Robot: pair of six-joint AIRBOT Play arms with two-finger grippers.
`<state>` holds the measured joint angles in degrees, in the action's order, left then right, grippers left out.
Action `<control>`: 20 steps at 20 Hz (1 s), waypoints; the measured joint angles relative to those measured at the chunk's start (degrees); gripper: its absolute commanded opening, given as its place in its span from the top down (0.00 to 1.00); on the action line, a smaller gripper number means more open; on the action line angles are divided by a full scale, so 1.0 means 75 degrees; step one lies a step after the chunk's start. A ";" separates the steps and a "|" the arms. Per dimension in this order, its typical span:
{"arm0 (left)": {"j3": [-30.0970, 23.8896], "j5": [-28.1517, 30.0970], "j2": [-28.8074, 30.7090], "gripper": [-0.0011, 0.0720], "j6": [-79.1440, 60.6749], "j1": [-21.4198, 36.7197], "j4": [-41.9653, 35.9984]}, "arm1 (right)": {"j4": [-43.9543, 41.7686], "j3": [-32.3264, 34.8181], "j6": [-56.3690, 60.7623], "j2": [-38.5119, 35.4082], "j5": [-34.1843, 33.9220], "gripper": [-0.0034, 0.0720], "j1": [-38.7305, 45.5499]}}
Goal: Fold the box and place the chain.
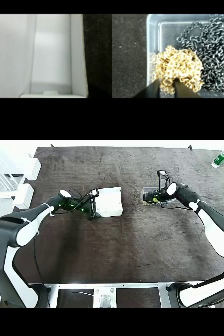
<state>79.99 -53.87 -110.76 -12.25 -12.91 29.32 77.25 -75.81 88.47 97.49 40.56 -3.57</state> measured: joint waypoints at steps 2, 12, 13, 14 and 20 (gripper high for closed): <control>0.0000 0.0003 0.0000 0.35 0.0000 0.0000 0.0000 | -0.0082 0.0003 -0.0020 0.0044 -0.0009 0.94 0.0050; 0.0000 0.0009 0.0000 0.35 0.0000 0.0000 0.0000 | -0.0082 -0.0012 -0.0184 -0.1443 0.0181 0.94 0.0117; 0.0000 0.0009 0.0000 0.35 0.0000 0.0000 0.0000 | -0.0082 -0.0012 -0.0227 -0.1749 0.0236 0.94 0.0108; 0.0000 0.0009 0.0000 0.35 0.0000 0.0000 0.0000 | -0.0082 -0.0012 -0.0294 -0.2087 0.0306 0.94 0.0085; 0.0000 0.0009 0.0000 0.35 0.0000 0.0000 0.0003 | -0.0134 -0.0017 -0.0624 -0.3742 0.0233 0.94 -0.0163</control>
